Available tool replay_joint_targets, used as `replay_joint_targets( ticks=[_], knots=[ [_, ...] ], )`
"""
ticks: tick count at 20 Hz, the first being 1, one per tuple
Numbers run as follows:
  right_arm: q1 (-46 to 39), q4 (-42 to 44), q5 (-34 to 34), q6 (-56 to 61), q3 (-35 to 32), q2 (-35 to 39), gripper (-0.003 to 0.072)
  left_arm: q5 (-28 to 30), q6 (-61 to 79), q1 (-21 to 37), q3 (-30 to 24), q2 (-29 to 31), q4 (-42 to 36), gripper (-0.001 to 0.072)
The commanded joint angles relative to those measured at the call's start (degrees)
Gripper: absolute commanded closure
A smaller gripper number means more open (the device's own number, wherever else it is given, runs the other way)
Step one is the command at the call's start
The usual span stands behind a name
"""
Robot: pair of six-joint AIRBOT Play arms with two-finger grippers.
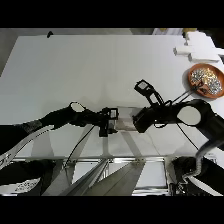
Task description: Fold the box and place the chain.
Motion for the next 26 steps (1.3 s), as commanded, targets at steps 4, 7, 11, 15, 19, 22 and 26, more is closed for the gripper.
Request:
replay_joint_targets(
  ticks=[4, 7, 11, 15, 19, 22, 26],
  knots=[
    [1.03, -1.97, -2.36, -0.2, -0.61, -6.34, 0.0669, -0.02, -0.02, 0.0, 0.0, -0.02, 0.0, 0.0643],
    [1.01, -2.58, 0.17, -0.2, -0.48, -5.01, 0.0458, 0.0, 0.0, 0.0, 0.0, -0.02, 0.0, 0.0643],
    [-2.1, -14.1, 7.78, 5.03, 1.25, 2.1, 0.0485, 0.0, 0.0, 0.0, 0.0, -0.02, 0.02, 0.0643],
    [-14.4, -19.65, 16.39, 9.81, 1.4, 7.21, 0.0672, 0.02, 0.0, 0.0, 0.0, -0.02, 0.0, 0.0643],
    [-24.5, -21.16, 16.85, 16.35, 0.74, 4.22, 0.0672, 0.0, 0.0, 0.0, 0.0, -0.02, 0.0, 0.0643],
    [-26.64, -21.16, 15.08, 18.18, -1.16, -0.52, 0.0568, 0.0, 0.0, 0.0, 0.0, -0.02, 0.02, 0.0643],
    [-26.64, -18.12, 10.08, 19.02, -2.91, -6.08, 0.041, 0.0, 0.0, 0.0, 0.0, -0.02, 0.0, 0.0643]
  ],
)
